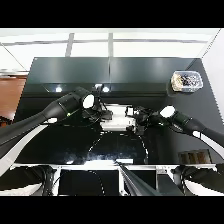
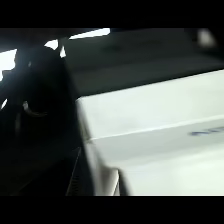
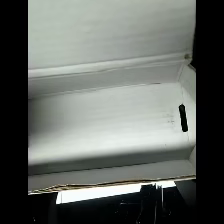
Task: Fold the box and place the chain.
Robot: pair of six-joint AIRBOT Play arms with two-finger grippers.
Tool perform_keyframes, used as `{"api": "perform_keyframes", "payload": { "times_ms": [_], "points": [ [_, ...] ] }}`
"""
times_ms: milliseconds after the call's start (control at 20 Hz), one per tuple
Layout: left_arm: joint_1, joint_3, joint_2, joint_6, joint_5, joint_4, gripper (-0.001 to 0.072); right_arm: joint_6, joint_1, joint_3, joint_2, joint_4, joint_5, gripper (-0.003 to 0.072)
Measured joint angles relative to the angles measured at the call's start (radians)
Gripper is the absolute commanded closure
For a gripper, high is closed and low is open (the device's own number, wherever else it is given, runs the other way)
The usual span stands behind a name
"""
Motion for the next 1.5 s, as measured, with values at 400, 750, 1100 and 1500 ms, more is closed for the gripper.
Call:
{"api": "perform_keyframes", "payload": {
  "times_ms": [400, 750, 1100, 1500],
  "points": [
    [-0.047, 0.066, -0.085, -0.09, -0.05, 0.071, 0.0434, 0.0, 0.0, 0.0, 0.0, 0.0, 0.0, 0.0276],
    [-0.081, 0.114, -0.134, -0.2, -0.09, 0.128, 0.0685, 0.002, 0.0, 0.0, 0.0, 0.001, 0.002, 0.0276],
    [-0.085, 0.126, -0.139, -0.224, -0.106, 0.12, 0.0283, -0.002, 0.0, 0.0, 0.0, 0.0, 0.001, 0.0276],
    [-0.085, 0.129, -0.139, -0.231, -0.129, 0.127, 0.0685, 0.004, 0.0, 0.0, 0.0, -0.001, 0.001, 0.0223]
  ]
}}
